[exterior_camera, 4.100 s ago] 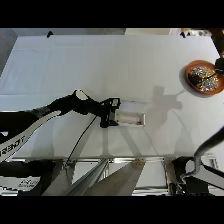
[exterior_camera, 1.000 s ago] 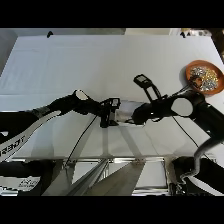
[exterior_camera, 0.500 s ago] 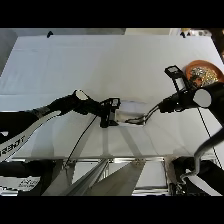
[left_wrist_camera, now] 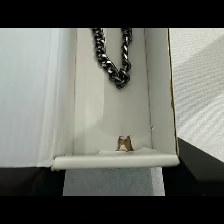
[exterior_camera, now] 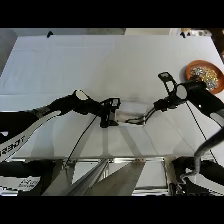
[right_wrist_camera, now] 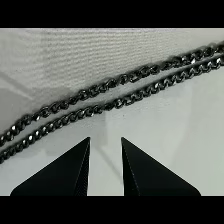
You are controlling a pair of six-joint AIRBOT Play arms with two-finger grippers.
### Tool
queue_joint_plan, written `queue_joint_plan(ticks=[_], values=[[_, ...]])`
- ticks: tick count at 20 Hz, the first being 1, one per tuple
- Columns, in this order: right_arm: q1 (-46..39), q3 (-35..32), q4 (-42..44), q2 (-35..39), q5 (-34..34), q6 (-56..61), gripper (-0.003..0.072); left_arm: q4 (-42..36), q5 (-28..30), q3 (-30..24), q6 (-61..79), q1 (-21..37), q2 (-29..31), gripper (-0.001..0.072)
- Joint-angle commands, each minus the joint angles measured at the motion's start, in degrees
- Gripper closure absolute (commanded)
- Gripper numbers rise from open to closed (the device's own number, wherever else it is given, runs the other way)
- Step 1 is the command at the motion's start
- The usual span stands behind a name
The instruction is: Fold the box and place the chain.
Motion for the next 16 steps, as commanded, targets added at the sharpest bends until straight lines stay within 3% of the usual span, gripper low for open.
queue_joint_plan(ticks=[1, 12, 14, 16], values=[[-0.07, 0.00, -0.15, -3.50, -2.60, 0.55, 0.0465, 0.02, 0.02, 0.04, 0.02, 0.02, 0.04, 0.0499], [-0.07, 0.00, -0.35, -6.95, -4.07, 2.01, 0.0475, 0.02, 0.02, 0.04, 0.02, 0.02, 0.04, 0.0499], [-0.07, 0.02, -0.35, -7.06, -2.64, 1.97, 0.0666, 0.02, 0.02, 0.04, 0.02, 0.02, 0.04, 0.0499], [-0.07, 0.02, -0.70, -6.56, -1.29, 1.90, 0.0667, 0.02, -0.02, 0.04, 0.02, 0.02, 0.04, 0.0499]])
